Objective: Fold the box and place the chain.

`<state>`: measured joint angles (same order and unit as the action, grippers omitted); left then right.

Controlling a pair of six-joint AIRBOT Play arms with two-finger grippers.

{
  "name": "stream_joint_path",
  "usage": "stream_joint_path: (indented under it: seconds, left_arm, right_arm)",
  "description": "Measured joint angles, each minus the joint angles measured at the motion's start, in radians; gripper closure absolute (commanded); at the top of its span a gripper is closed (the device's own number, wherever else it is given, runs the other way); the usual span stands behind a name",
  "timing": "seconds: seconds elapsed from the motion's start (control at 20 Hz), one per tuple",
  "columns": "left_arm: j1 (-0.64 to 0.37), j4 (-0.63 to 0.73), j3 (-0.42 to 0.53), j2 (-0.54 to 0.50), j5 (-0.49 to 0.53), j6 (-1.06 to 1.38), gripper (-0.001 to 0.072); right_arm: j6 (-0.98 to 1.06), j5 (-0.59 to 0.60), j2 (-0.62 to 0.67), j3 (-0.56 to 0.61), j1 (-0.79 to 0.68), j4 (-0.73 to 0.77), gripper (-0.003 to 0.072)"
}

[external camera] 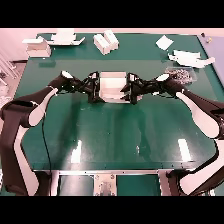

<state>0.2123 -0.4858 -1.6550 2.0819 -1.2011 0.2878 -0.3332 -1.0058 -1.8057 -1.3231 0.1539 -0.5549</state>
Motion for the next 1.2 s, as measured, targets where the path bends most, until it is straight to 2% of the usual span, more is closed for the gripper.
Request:
stream_joint_path:
  seconds: [0.1,0.2,0.3,0.35,0.4,0.45,0.65,0.7,0.8,0.85,1.05,1.2]
  left_arm:
    - [0.0,0.0,0.0,0.0,-0.004,0.0,0.0169]
    - [0.0,0.0,0.0,0.0,-0.006,0.0,0.0169]
    - [0.0,0.0,0.0,0.0,-0.008,-0.001,0.0169]
    - [0.0,0.0,0.0,0.0,-0.008,-0.001,0.0169]
    - [0.0,0.0,0.0,0.0,-0.009,-0.001,0.0169]
    - [0.0,0.0,0.0,0.0,-0.01,-0.001,0.0169]
    - [0.0,0.004,0.0,0.001,-0.013,-0.002,0.0169]
    - [0.0,0.002,0.0,0.001,-0.013,-0.002,0.0169]
    - [0.0,-0.001,0.0,0.001,-0.015,-0.001,0.0169]
    - [0.0,0.0,0.0,0.001,-0.014,-0.001,0.0169]
    - [0.001,0.0,0.0,0.001,-0.014,-0.001,0.0169]
    - [0.001,0.0,0.0,0.001,-0.013,0.0,0.0169]
  right_arm:
    - [-0.007,0.0,-0.007,-0.002,0.0,0.0,0.0133]
    - [-0.012,0.0,-0.011,-0.004,0.0,0.0,0.0088]
    - [-0.015,0.0,-0.013,-0.006,0.0,-0.002,0.0089]
    - [-0.016,0.001,-0.013,-0.007,0.0,-0.002,0.0116]
    - [-0.017,0.001,-0.013,-0.008,0.0,-0.003,0.0226]
    - [-0.016,0.002,-0.012,-0.009,-0.001,-0.006,0.0415]
    - [0.037,-0.024,0.012,-0.023,-0.024,-0.022,0.0449]
    - [0.061,-0.044,0.02,-0.033,-0.033,-0.024,0.0544]
    - [0.128,-0.09,0.044,-0.063,-0.056,-0.02,0.065]
    - [0.167,-0.113,0.055,-0.076,-0.068,-0.022,0.0677]
    - [0.393,-0.162,0.106,-0.112,-0.128,-0.029,0.0677]
    - [0.697,-0.176,0.126,-0.121,-0.192,-0.08,0.0678]
